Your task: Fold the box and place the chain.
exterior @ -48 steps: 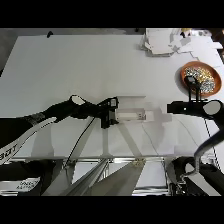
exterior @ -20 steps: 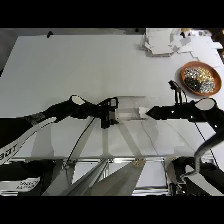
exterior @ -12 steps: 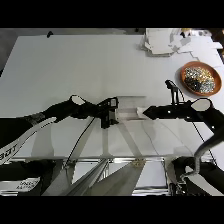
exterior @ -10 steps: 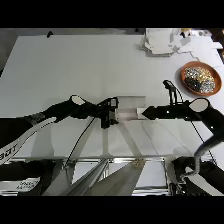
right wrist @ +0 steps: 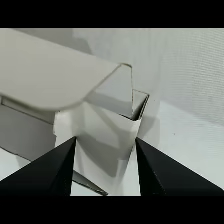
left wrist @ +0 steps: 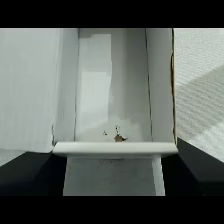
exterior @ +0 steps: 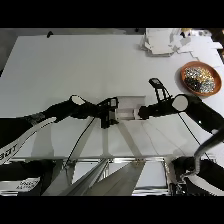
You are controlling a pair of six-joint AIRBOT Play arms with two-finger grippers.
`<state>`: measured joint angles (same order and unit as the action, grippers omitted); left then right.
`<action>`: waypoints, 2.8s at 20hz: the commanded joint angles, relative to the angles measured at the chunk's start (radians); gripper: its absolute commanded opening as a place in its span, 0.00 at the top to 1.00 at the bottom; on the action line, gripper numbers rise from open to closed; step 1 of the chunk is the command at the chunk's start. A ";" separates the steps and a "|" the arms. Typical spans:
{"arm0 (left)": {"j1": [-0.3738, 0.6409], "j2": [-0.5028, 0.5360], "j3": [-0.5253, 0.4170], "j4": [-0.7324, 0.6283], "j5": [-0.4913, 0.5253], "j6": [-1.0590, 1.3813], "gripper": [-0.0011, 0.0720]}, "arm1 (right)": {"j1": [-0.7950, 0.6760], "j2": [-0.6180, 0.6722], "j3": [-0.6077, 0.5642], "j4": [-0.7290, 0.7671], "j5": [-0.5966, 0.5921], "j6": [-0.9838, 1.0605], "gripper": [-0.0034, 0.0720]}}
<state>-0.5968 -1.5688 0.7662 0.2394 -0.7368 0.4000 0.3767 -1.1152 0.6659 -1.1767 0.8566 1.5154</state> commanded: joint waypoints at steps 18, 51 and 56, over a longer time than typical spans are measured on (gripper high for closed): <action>0.001 0.000 0.000 0.000 0.000 0.000 0.80 | 0.150 -0.282 0.251 -0.289 0.257 0.395 0.58; 0.001 0.000 0.000 0.000 0.000 0.000 0.80 | 0.176 -0.270 0.247 -0.420 0.192 0.528 0.60; 0.001 0.000 0.000 0.000 0.000 0.000 0.80 | 0.177 -0.280 0.238 -0.411 0.183 0.528 0.72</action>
<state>-0.5964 -1.5688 0.7662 0.2390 -0.7368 0.4000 0.5533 -1.3907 0.9089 -1.5860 1.0466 2.0354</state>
